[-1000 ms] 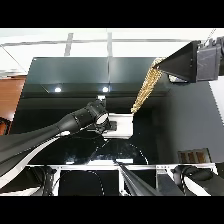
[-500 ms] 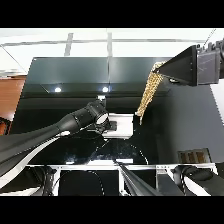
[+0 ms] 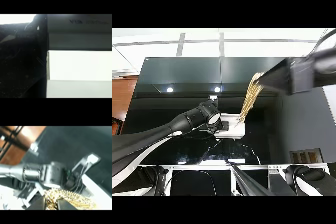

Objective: Fold the box and place the chain.

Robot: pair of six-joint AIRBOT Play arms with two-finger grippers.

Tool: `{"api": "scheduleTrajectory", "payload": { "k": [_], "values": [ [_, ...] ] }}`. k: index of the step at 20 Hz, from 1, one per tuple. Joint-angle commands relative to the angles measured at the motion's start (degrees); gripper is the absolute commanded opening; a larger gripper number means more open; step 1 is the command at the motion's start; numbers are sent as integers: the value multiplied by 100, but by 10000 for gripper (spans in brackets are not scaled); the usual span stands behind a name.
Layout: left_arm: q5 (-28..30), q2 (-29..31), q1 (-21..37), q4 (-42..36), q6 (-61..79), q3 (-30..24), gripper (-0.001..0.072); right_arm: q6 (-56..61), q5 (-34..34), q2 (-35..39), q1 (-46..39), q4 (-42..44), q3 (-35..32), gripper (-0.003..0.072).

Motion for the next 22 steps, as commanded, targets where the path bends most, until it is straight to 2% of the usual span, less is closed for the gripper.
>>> {"api": "scheduleTrajectory", "payload": {
  "k": [1,7,9,17,22],
  "values": [
    [0,-2,4,0,0,0,27,-37,-348,0,400,42,-883,14],
    [-2,-2,4,0,0,0,28,20,-431,2,603,-706,-1875,14],
    [-2,-2,4,0,0,0,27,59,-503,2,612,-717,-2168,14],
    [0,-2,4,0,0,0,27,238,-1967,0,916,-704,-3344,14],
    [0,-2,4,0,0,0,28,304,-2533,-28,918,-702,-3515,15]
  ]
}}
